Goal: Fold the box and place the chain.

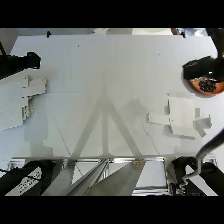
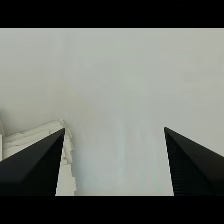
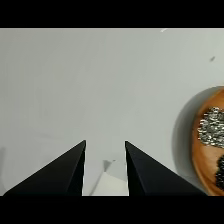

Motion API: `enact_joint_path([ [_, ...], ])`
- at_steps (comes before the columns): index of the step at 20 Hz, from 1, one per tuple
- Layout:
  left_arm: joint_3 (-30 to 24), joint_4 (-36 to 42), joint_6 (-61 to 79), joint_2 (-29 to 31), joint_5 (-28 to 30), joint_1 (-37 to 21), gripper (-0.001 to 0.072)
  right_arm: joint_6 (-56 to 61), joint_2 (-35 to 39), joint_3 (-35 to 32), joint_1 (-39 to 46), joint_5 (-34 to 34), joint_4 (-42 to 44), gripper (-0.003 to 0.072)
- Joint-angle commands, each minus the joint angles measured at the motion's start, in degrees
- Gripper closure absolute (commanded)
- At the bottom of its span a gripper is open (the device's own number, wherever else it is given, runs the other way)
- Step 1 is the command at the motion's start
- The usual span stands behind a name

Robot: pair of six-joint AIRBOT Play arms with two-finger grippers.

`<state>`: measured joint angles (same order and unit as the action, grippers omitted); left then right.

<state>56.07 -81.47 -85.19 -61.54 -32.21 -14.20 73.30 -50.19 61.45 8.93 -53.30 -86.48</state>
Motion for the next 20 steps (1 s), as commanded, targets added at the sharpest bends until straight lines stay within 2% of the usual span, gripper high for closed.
enact_joint_path([
  [1,0.04,0.00,0.02,-0.04,0.02,0.00,0.0012,3.87,1.81,4.15,0.17,-8.96,-18.91,0.0388],
  [3,0.04,0.00,0.02,-0.04,0.02,0.00,0.0012,2.03,0.90,4.13,3.72,-13.68,-24.37,0.0386],
  [6,0.04,0.00,0.00,-0.04,0.02,0.00,0.0012,-1.77,-2.40,4.13,15.74,-17.86,-22.34,0.0361],
  [9,0.04,0.00,0.00,-0.04,0.02,0.00,0.0012,-5.51,-8.17,4.07,29.62,-19.54,-12.74,0.0275],
  [11,0.04,0.00,0.02,-0.04,0.02,0.00,0.0012,-9.44,-13.07,4.00,35.26,-20.46,-5.73,0.0275],
  [16,0.04,0.00,0.02,-0.04,0.02,0.00,0.0012,-18.45,-23.76,4.00,37.09,-25.38,-5.20,0.0273],
  [20,0.04,0.00,0.02,-0.04,0.02,0.00,0.0012,-18.88,-28.22,4.00,37.09,-28.76,-7.04,0.0247],
])
